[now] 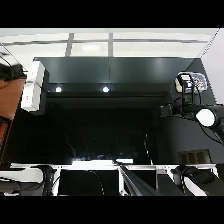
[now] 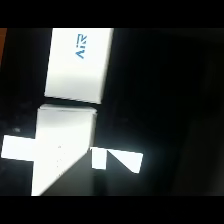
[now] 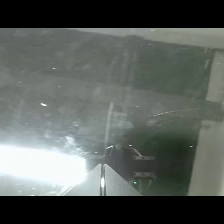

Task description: Fold the box and place the chain.

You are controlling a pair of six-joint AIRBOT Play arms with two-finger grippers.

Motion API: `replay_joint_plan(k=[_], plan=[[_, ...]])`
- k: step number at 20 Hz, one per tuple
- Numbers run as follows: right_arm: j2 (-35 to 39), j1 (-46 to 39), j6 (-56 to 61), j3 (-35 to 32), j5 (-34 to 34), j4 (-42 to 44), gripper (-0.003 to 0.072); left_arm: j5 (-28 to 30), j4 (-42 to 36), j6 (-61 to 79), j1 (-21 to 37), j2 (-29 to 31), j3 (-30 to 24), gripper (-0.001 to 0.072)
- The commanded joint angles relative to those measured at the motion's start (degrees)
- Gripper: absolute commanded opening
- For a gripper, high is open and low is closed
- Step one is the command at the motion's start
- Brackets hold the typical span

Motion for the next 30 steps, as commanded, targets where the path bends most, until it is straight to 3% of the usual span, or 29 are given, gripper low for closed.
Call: replay_joint_plan(k=[1, 2, 4, 6, 8, 11, 13, 14, 19, 30], plan=[[0.04, 0.00, -0.02, 1.11, 1.73, -1.90, 0.0023, -17.62, -0.50, -6.38, -1.14, 0.46, 14.03, 0.0027], [0.04, 0.00, -0.02, 1.53, 2.95, -1.90, 0.0023, -18.56, 0.02, -6.29, -2.25, 1.92, 15.56, 0.0027], [0.07, 0.00, 0.00, 1.51, 4.63, -1.42, 0.0023, -14.64, 1.44, -6.05, -6.34, 7.43, 13.22, 0.0027], [0.07, 0.00, -0.33, 1.42, 0.26, -2.14, 0.0023, -4.07, 2.93, -2.01, -12.74, 15.58, 5.20, 0.0027], [0.07, 0.00, -0.42, 1.36, -9.05, -2.32, 0.0023, 12.02, 3.89, -1.53, -19.34, 26.08, -9.90, 0.0027], [0.07, 0.59, -0.42, 0.39, -21.00, -0.35, 0.0023, 33.99, 3.78, -1.42, -28.13, 41.16, -38.10, 0.0028], [-0.48, 0.81, -0.42, -1.57, -25.20, -5.55, 0.0023, 43.89, 5.66, -0.76, -31.28, 47.43, -52.09, 0.0028], [-0.96, 0.52, -0.42, -2.69, -25.57, -8.44, 0.0023, 44.85, 5.66, -0.74, -31.32, 49.11, -55.39, 0.0028], [-1.31, 0.28, -0.42, -3.37, -20.22, -8.92, 0.0023, 39.17, 5.16, -0.85, -31.34, 49.79, -57.48, 0.0030], [-1.29, 0.26, -0.42, -3.37, -20.24, -8.92, 0.0023, 39.19, 5.16, -0.85, -31.34, 49.75, -57.48, 0.0030]])
